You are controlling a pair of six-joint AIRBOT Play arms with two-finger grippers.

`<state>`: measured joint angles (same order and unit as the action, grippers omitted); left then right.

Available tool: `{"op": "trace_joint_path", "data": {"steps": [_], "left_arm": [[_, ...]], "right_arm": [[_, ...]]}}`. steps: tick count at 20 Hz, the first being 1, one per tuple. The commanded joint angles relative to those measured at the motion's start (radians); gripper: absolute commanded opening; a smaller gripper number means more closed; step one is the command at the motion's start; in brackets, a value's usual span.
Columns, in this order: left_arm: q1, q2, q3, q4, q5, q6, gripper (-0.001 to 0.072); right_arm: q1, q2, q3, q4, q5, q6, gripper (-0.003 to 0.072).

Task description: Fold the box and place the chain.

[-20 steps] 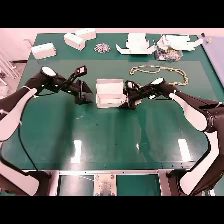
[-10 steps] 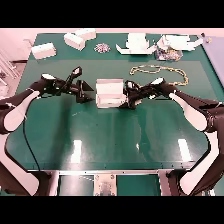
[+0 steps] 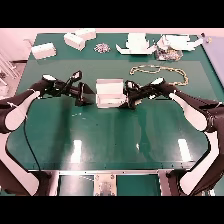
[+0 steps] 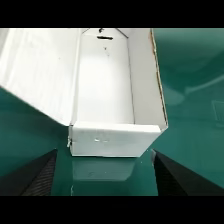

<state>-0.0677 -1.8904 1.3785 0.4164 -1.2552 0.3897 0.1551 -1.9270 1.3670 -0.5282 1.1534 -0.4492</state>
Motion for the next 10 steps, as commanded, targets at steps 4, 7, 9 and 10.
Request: {"op": "trace_joint_path", "data": {"steps": [4,7,9,10], "left_arm": [[-0.015,-0.03,0.0,-0.035,0.012,0.039,0.072],[-0.033,-0.044,0.001,-0.035,0.037,0.059,0.072],[-0.033,-0.046,0.001,-0.04,0.048,0.063,0.072],[-0.034,-0.046,0.001,-0.04,0.045,0.063,0.072]], "right_arm": [[0.0,0.0,0.0,0.0,0.0,0.0,0.059],[0.0,0.0,0.0,0.0,0.0,0.0,0.0589],[0.0,0.0,0.0,0.0,0.0,0.0,0.0589],[0.0,0.0,0.0,0.0,0.0,0.0,0.059]]}}
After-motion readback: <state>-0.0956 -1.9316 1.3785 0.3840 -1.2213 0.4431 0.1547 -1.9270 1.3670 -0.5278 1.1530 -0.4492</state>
